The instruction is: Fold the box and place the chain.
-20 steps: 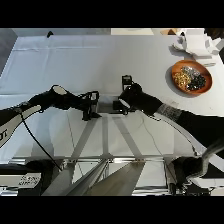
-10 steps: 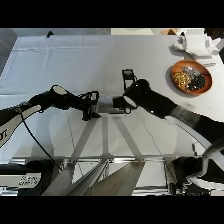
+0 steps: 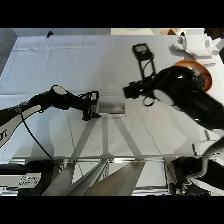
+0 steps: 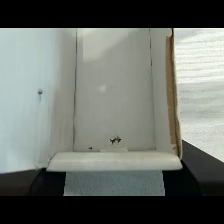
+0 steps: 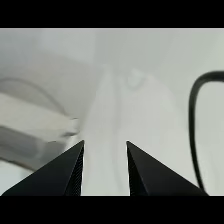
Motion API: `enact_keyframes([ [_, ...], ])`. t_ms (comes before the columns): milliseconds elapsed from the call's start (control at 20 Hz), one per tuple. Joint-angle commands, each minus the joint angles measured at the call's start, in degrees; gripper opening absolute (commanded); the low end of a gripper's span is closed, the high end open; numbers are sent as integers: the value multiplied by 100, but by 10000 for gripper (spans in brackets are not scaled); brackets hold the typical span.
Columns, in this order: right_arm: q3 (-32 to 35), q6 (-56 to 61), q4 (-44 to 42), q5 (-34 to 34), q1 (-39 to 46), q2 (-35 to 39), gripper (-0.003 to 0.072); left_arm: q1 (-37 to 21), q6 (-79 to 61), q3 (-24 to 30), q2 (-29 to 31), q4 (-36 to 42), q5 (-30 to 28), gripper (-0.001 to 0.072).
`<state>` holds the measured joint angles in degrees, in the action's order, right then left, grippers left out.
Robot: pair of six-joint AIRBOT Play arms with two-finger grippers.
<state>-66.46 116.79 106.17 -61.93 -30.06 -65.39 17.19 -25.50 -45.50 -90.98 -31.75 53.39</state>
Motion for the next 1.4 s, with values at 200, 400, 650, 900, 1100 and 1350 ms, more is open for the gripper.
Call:
enact_keyframes([
  [200,-2,-2474,636,225,1504,348,292,4,0,0,-2,0,-2,275],
  [400,-2,-2371,470,857,2881,197,413,4,-2,0,-2,0,0,275],
  [650,-2,-1902,-603,1003,4229,-304,413,4,0,0,-2,0,-2,275],
  [900,-70,-1978,-1543,1403,4830,-1158,420,2,-2,0,-2,0,-2,275],
  [1100,-575,-1987,-1497,1554,5040,-2037,468,4,-2,0,-2,0,-2,275],
  [1350,-1554,-2111,-1414,1281,5090,-3259,465,4,-2,0,-2,0,-2,275],
])
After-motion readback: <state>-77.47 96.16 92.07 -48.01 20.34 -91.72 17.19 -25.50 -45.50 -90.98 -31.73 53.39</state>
